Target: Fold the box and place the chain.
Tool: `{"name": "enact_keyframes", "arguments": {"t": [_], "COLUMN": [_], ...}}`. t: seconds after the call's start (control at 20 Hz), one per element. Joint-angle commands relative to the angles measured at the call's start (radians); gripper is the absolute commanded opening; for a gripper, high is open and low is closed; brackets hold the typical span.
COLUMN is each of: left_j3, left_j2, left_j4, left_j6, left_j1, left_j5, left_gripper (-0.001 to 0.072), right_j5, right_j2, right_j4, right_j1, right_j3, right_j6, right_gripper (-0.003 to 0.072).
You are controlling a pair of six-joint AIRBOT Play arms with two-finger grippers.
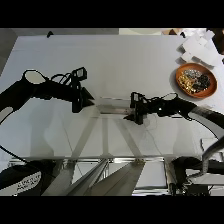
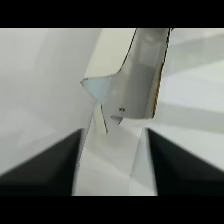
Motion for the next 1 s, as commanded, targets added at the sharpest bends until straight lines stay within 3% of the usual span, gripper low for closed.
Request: {"name": "enact_keyframes", "arguments": {"t": [0.0,0.4,0.95], "left_j3": [-0.001,-0.001,-0.001], "left_j2": [-0.035,-0.189,-0.241], "left_j4": [0.064,0.036,-0.031], "left_j6": [0.031,0.326,0.388], "left_j1": [0.000,-0.030,-0.061], "left_j5": [0.035,0.048,-0.009], "left_gripper": [0.0580,0.0580,0.0575], "right_j5": [0.000,0.000,0.000], "right_j2": [0.000,0.000,0.000], "right_j4": [0.000,0.000,0.000], "right_j1": [0.001,0.001,0.001], "right_j3": [0.001,0.001,0.001], "right_j6": [0.000,0.000,0.000], "right_gripper": [0.0434,0.0434,0.0434]}}
